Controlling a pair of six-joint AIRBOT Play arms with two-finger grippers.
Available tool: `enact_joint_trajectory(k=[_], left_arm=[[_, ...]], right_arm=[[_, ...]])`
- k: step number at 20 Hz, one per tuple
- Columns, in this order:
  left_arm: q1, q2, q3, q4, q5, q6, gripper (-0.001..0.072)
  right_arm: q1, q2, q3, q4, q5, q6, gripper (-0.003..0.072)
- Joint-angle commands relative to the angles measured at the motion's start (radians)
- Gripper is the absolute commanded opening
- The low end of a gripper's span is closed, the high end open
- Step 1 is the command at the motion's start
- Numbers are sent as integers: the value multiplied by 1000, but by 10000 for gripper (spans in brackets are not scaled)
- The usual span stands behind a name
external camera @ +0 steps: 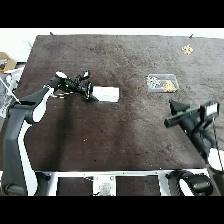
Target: Fold the box and place the chain.
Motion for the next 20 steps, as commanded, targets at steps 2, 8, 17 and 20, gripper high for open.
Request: enact_joint_trajectory(k=[2, 8, 17, 20], left_arm=[[1, 0, 1, 0, 0, 0, 352], [1, 0, 1, -23, -1, 0, 351], [125, 211, 117, -246, 112, -123, 10], [239, 341, 189, -246, 340, -258, 10]], right_arm=[[-24, 208, -188, -2, -13, 27, 3], [-24, 210, -198, -2, -12, 27, 3], [-24, 210, -198, -3, -12, 27, 3], [-24, 210, -198, -3, -12, 27, 3]])
